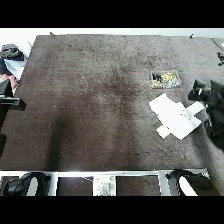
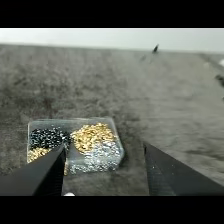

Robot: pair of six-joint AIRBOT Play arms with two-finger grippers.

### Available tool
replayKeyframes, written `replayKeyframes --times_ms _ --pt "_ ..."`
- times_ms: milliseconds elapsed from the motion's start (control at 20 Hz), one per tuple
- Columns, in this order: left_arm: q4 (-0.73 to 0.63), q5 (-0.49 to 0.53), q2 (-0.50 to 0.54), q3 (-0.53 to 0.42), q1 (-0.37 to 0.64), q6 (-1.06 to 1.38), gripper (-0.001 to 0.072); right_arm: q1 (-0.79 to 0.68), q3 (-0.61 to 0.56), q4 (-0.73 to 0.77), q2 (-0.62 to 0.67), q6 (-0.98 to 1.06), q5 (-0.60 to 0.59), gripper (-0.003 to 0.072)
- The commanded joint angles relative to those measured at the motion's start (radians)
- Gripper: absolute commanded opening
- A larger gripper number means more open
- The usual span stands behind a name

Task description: Fold the box and place the chain.

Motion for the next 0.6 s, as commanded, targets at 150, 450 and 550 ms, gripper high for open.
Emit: replayKeyframes --times_ms 150,450,550 --pt "0.0 0.0 0.001 -0.001 0.0 0.0 0.0011 -0.459 0.376 -0.417 -0.456 0.386 0.837 0.0551" --pt "0.0 0.0 0.001 -0.001 0.0 0.0 0.0012 -0.652 0.86 -0.809 -0.748 0.645 1.271 0.0517" --pt "0.0 0.0 0.001 -0.001 0.0 0.0 0.0012 -0.666 1.038 -0.875 -0.887 0.684 1.43 0.0517"
